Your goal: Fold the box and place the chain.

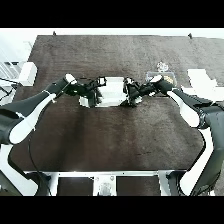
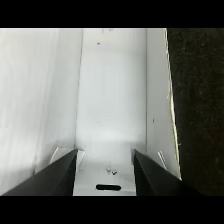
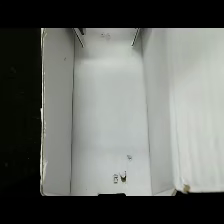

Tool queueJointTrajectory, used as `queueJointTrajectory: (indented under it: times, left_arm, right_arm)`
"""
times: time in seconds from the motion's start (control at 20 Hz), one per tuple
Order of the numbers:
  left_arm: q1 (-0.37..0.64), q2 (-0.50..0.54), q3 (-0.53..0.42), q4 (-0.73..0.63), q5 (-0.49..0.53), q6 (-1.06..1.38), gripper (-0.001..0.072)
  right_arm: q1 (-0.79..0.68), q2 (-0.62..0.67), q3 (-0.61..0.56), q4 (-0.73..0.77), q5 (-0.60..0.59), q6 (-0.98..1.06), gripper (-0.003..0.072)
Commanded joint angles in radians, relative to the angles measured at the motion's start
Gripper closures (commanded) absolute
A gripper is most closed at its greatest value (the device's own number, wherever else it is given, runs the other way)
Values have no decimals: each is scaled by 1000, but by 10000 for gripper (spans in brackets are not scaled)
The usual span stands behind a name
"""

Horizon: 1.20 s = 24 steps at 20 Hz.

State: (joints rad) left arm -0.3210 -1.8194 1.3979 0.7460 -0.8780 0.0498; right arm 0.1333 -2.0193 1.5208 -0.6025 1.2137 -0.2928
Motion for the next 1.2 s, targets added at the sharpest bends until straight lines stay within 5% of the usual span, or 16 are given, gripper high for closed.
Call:
queueJointTrajectory:
  times: [0.0, 0.05, 0.1, 0.35, 0.4, 0.6, 0.7, 0.75, 1.15]
  left_arm:
    - [0, 0, 1, -14, -3, 0, 274]
    - [0, 0, 1, -14, -3, -4, 247]
    - [1, 0, 1, -14, 0, -18, 86]
    - [3, 0, 1, -13, -5, -26, 92]
    - [3, 0, 1, -13, -4, -26, 112]
    - [21, 4, 1, 11, -36, -62, 600]
    - [63, 12, 1, 19, -123, -79, 620]
    - [85, 20, 1, 16, -173, -81, 691]
    - [159, 218, 0, 17, -319, -320, 694]
  right_arm:
    - [1, 0, 0, 1, 0, 0, 129]
    - [1, 0, 0, 1, 0, 0, 129]
    - [1, 0, 0, 1, 0, 0, 129]
    - [1, 0, 0, 1, 0, 0, 129]
    - [1, 0, 0, 1, 0, 0, 129]
    - [1, 0, 0, 1, 0, 0, 129]
    - [1, 0, 0, 1, 0, 0, 129]
    - [1, 0, 0, 1, 0, 0, 129]
    - [1, 0, 0, 1, 0, 0, 129]
